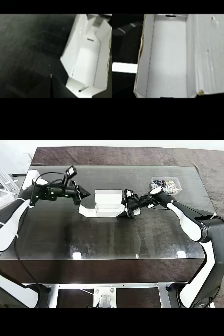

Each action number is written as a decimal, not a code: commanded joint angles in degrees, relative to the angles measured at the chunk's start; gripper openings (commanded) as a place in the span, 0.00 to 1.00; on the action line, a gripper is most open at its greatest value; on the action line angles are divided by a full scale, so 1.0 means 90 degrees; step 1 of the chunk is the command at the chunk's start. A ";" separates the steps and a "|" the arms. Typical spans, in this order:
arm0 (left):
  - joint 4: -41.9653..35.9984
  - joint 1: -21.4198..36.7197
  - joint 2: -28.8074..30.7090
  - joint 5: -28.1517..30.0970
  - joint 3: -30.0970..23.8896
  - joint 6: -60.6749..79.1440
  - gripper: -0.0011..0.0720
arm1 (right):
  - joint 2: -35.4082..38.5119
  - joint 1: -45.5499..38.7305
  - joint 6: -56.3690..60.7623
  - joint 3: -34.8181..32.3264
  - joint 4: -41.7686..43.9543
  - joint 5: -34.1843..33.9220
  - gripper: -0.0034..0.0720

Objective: Fold the box and place the chain.

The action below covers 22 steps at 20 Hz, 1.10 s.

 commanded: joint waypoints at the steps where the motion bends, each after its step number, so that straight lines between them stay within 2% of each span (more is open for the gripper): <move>1: 0.0141 0.0075 0.0233 0.0306 -0.0002 -0.2161 0.04 | 0.0002 0.0002 0.0005 0.0002 0.0002 0.0000 0.82; 5: 0.1406 0.0092 0.0478 0.0585 -0.0032 -0.4490 0.03 | 0.0002 0.0002 0.0005 0.0002 0.0002 0.0002 0.82; 9: 0.1795 0.0092 0.0495 0.0299 -0.0044 -0.5513 0.04 | 0.0002 0.0002 0.0005 0.0002 0.0000 0.0000 0.82; 12: 0.1880 0.0153 0.0495 0.0185 -0.0095 -0.5795 0.04 | 0.0002 0.0002 0.0005 0.0002 0.0002 0.0000 0.82; 14: 0.1826 0.0328 0.0495 0.0015 -0.0398 -0.5863 0.04 | 0.0002 0.0002 0.0005 0.0002 0.0002 0.0002 0.82; 18: 0.1190 0.0629 0.0495 -0.0381 -0.1139 -0.6363 0.04 | 0.0002 0.0002 0.0005 0.0002 0.0000 0.0002 0.82; 22: 0.1477 0.0641 0.0495 -0.0508 -0.1447 -0.7157 0.04 | 0.0002 0.0002 0.0005 0.0002 0.0002 0.0000 0.82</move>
